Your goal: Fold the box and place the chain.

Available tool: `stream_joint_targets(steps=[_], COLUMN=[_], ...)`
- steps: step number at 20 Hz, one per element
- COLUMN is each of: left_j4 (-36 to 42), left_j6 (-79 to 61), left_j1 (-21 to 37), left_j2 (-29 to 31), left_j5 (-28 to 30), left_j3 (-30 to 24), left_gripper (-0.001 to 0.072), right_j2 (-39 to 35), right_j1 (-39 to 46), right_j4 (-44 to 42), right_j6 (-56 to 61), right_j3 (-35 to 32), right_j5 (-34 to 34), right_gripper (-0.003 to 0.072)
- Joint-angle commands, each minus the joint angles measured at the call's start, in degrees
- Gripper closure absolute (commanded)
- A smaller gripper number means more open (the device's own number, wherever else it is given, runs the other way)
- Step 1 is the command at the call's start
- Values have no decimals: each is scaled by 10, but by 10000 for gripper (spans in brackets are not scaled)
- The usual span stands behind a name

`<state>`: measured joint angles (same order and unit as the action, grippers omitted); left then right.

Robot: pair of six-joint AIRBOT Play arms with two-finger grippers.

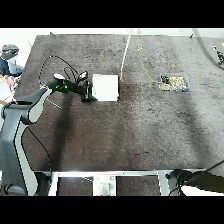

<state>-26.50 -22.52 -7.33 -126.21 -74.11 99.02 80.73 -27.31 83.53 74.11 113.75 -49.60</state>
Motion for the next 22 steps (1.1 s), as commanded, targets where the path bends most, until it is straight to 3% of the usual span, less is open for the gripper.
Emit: stream_joint_targets(steps=[1, 10, 11, 12, 15, 17, 22], left_j4=[0, 0, 0, 0, 0, 0, 0], left_j6=[0, 0, 0, 0, 0, 0, 0], left_j1=[0, 0, 0, 0, 0, 0, 0], left_j2=[0, 0, 0, 0, 0, 0, 0], left_j5=[0, 0, 0, 0, 0, 0, 0], left_j3=[0, 0, 0, 0, 0, 0, 0], left_gripper=[190, 191, 190, 190, 190, 190, 190], right_j2=[39, 134, 140, 140, 125, 91, -5], right_j1=[-33, -41, -39, -34, 4, 49, 201], right_j4=[-8, -14, 6, 31, 47, 47, 47], right_j6=[0, 12, 28, 58, 72, 85, 203], right_j3=[-25, -106, -115, -125, -145, -190, -383], right_j5=[-3, -1, -1, -3, -48, -52, 28], right_gripper=[679, 677, 581, 415, 393, 393, 391])
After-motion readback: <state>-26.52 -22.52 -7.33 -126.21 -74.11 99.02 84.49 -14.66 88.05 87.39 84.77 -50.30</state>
